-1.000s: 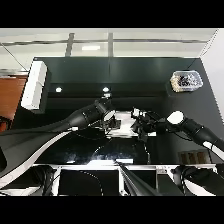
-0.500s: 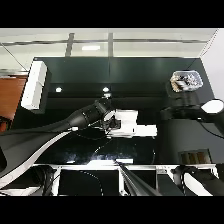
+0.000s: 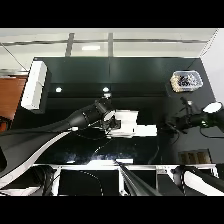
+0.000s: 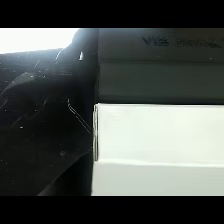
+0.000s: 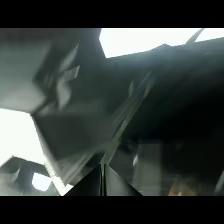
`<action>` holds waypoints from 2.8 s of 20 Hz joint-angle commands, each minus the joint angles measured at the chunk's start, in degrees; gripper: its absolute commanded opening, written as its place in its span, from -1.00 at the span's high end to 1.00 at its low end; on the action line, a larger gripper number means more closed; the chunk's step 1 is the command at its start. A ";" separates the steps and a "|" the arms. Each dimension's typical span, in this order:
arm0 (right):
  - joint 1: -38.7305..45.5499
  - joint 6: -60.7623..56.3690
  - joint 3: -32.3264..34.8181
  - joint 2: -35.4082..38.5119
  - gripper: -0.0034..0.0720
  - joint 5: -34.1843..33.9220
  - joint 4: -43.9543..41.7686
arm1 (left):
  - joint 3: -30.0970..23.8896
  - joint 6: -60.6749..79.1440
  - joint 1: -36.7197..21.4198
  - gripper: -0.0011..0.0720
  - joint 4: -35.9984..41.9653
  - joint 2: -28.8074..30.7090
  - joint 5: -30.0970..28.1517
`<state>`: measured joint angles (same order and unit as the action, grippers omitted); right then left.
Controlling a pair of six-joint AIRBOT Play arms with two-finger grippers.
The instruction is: Fold the box and place the chain.
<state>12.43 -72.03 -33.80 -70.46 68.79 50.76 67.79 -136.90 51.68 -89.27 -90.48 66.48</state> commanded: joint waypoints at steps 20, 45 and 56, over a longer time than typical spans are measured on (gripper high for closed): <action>-16.39 22.62 -3.08 -7.98 -0.76 4.26 -24.28 | 0.07 0.02 -0.09 0.90 0.00 0.00 0.09; -52.96 -54.51 -16.94 -6.29 0.26 -10.95 30.95 | 0.07 0.02 -0.11 0.90 -0.02 0.00 0.22; -53.24 -56.17 -17.09 -8.15 0.89 -11.23 31.26 | 0.07 0.02 -0.11 0.90 -0.02 0.00 0.22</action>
<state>-40.64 -127.98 -50.83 -78.32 57.89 81.80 67.81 -137.05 51.59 -89.19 -90.43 66.74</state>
